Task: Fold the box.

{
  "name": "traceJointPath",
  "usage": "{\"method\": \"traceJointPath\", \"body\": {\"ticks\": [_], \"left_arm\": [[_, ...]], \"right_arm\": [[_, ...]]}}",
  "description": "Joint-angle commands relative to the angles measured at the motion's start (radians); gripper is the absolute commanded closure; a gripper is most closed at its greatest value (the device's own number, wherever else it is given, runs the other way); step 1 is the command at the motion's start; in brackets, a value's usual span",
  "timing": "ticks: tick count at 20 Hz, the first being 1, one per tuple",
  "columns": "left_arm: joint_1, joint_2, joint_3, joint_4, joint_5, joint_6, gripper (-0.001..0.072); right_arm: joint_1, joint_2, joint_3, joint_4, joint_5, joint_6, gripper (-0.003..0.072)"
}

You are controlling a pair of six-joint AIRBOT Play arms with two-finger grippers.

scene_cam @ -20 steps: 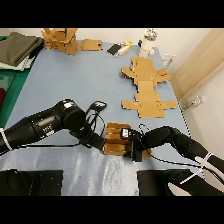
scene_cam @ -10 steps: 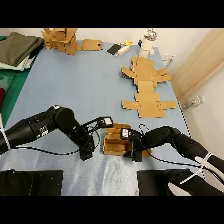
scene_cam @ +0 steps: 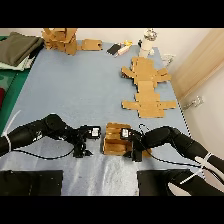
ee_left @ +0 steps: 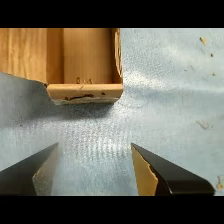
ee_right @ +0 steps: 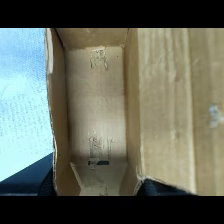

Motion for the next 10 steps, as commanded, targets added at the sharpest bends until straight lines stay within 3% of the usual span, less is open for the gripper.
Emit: {"method": "traceJointPath", "body": {"ticks": [1, 4, 6, 10], "left_arm": [[0.003, -0.045, -0.016, -0.077, 0.016, 0.194, -0.0011], [-0.036, -0.077, -0.016, -0.194, 0.027, 0.249, -0.0011], [-0.068, -0.081, -0.016, -0.278, 0.086, 0.266, -0.0011], [-0.083, -0.083, -0.016, -0.292, 0.141, 0.265, -0.0011]], "right_arm": [[0.001, 0.0, 0.0, -0.003, -0.001, 0.0, 0.0191], [0.001, 0.0, 0.0, -0.003, -0.001, 0.0, 0.0191], [0.001, 0.0, 0.0, -0.003, -0.001, 0.0, 0.0191], [0.001, 0.0, 0.0, -0.003, -0.001, 0.0, 0.0191]]}}
